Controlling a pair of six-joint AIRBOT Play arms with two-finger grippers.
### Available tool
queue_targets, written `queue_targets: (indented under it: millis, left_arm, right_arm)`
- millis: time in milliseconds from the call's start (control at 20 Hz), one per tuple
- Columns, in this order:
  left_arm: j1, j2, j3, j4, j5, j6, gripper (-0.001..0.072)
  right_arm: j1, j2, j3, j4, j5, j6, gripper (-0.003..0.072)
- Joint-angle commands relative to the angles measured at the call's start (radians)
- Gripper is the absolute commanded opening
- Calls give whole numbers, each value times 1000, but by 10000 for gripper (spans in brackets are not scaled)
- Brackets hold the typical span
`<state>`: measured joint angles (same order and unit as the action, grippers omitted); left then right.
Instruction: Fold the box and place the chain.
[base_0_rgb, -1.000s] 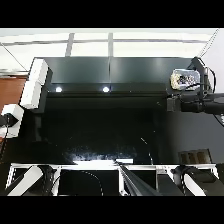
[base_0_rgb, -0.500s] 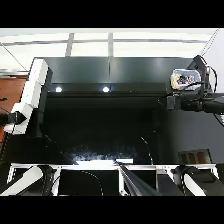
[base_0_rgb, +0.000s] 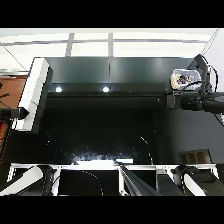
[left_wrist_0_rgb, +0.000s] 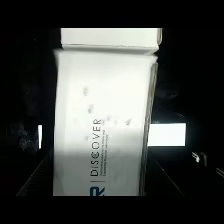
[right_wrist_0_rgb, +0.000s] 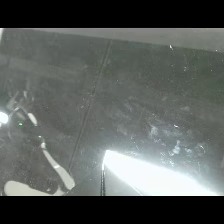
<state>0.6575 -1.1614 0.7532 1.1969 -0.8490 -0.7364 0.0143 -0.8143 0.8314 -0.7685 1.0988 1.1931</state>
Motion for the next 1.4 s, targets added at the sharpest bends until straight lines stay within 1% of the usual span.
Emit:
queue_targets:
  millis: [0,150,300,400,450,500,550,600,700,800,950,1000,1100,1200,1250,1350]
  left_arm:
    - [-9,3,10,3,-32,-12,710]
    - [-9,31,59,31,-149,-80,711]
    - [-9,93,165,88,-286,-275,710]
    - [-10,151,219,84,-343,-395,707]
    - [-10,188,232,77,-361,-463,668]
    - [-10,224,235,77,-377,-515,473]
    - [-10,263,233,72,-409,-536,115]
    - [-10,296,229,58,-433,-528,27]
    - [-42,378,198,29,-425,-528,26]
    - [-105,482,132,-5,-369,-528,26]
    - [-227,664,-29,-3,-259,-527,26]
    - [-264,724,-93,-5,-227,-518,26]
    - [-331,818,-203,-4,-182,-468,26]
    - [-374,877,-284,-2,-161,-467,27]
    - [-384,887,-309,-1,-157,-467,27]
    - [-385,888,-322,-5,-156,-467,29]
  right_arm:
    - [0,0,0,0,0,4,16]
    - [0,0,0,0,0,4,16]
    - [0,0,3,0,13,3,16]
    - [0,0,3,0,56,-2,16]
    - [0,1,3,0,83,-12,16]
    - [0,3,3,0,107,-24,15]
    - [0,8,3,-2,116,-24,14]
    - [0,18,3,-8,113,-24,14]
    - [0,61,2,-53,62,-27,13]
    - [0,117,1,-152,-28,-27,12]
    - [0,185,-52,-266,-204,-27,12]
    - [0,190,-83,-273,-249,-26,12]
    - [0,189,-164,-224,-333,-27,13]
    - [0,189,-240,-224,-422,-27,13]
    - [0,189,-254,-240,-439,-27,14]
    - [0,189,-254,-245,-446,-27,19]
